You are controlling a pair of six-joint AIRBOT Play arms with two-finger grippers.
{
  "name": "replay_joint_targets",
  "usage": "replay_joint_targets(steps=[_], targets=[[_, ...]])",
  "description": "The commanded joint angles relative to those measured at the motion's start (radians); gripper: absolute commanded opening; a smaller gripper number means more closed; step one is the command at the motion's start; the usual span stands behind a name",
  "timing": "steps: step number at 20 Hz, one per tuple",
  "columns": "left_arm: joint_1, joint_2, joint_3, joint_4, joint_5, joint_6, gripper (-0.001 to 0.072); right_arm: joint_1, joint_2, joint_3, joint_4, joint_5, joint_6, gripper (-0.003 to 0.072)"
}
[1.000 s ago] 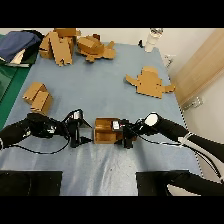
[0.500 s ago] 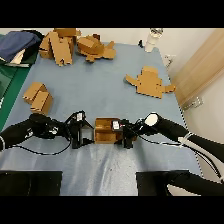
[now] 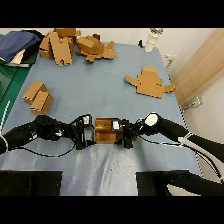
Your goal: Fold the box.
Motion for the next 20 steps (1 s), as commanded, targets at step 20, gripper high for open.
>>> replay_joint_targets(steps=[20], targets=[[-0.052,-0.001,0.002,0.001,0.034,-0.01,0.0693,0.0,0.0,0.001,-0.002,0.0,0.0,0.0486]])
